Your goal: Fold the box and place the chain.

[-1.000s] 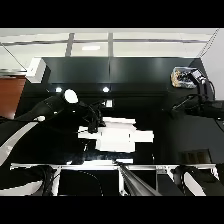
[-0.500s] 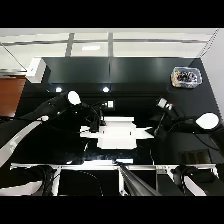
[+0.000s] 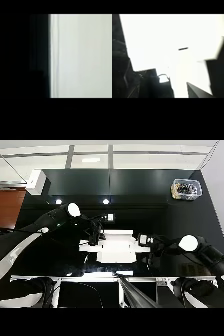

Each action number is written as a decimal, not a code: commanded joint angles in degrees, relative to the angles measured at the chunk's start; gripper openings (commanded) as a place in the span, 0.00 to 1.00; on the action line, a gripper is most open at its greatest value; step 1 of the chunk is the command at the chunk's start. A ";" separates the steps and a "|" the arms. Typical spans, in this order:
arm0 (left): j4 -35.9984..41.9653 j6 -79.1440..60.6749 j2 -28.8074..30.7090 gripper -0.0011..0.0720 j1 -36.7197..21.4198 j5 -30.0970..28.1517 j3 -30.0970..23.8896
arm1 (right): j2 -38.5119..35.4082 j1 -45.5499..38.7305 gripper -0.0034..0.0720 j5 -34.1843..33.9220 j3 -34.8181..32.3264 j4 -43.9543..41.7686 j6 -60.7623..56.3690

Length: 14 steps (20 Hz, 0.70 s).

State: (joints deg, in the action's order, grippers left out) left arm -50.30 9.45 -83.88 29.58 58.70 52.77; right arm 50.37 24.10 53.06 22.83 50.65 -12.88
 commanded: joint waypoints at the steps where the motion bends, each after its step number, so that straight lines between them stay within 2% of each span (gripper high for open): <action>1: 0.02 0.00 -0.02 0.05 -0.04 0.07 0.00 | 2.95 5.44 0.92 -3.74 -0.42 -0.13 1.60; 7: 0.04 0.00 -0.02 0.05 -0.04 0.35 0.00 | 5.07 9.25 0.92 -10.40 -0.42 -7.04 3.85; 14: 0.07 0.00 -0.02 0.05 -0.04 0.37 0.00 | 5.03 9.22 0.92 -10.38 -0.22 -8.87 2.36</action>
State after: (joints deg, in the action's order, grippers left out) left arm -50.30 9.45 -83.88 29.54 59.02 52.77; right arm 55.35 33.12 42.81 22.44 42.81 -9.15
